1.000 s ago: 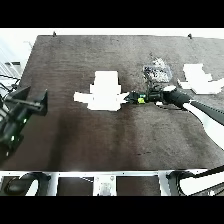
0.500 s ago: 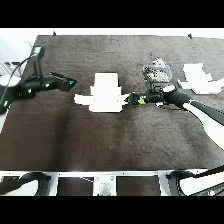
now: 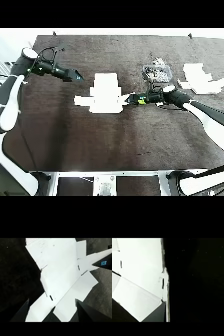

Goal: Fold the box and place the chain.

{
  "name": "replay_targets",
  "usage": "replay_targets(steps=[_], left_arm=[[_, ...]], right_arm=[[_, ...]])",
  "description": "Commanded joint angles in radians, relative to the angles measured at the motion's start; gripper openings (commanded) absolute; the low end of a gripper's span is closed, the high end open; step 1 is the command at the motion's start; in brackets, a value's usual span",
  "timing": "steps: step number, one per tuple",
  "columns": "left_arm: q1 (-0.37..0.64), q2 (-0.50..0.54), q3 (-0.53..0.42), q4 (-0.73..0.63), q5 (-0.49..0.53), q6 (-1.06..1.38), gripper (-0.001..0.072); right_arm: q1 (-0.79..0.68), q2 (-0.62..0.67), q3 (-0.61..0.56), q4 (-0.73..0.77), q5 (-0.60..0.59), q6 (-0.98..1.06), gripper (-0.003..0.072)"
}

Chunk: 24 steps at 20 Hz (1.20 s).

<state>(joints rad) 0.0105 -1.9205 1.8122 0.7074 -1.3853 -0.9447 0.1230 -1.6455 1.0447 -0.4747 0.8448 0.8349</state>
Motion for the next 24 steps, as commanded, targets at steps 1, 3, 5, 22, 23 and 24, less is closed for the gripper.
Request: replay_targets(steps=[1, 3, 5, 22, 23, 24], left_arm=[[-0.021, -0.121, 0.134, 0.011, -0.059, -0.048, 0.0650], [-0.047, -0.158, 0.178, 0.012, -0.043, -0.040, 0.0650], [-0.076, -0.188, 0.211, 0.014, -0.021, -0.023, 0.0649], [-0.118, -0.306, 0.210, -0.005, -0.010, 0.016, 0.0537], [-0.120, -0.313, 0.210, -0.034, -0.014, 0.031, 0.0537], [-0.120, -0.319, 0.210, -0.052, -0.021, 0.035, 0.0537]], right_arm=[[0.004, -0.002, 0.001, -0.001, 0.000, -0.001, 0.0011], [0.008, -0.007, 0.001, 0.001, 0.000, -0.001, 0.0011], [0.013, -0.015, 0.001, 0.000, 0.001, 0.000, 0.0012], [0.010, -0.018, 0.001, 0.002, 0.000, -0.001, 0.0012], [0.011, -0.018, 0.001, 0.002, 0.000, -0.001, 0.0012], [0.011, -0.018, 0.001, 0.002, 0.000, -0.001, 0.0012]])
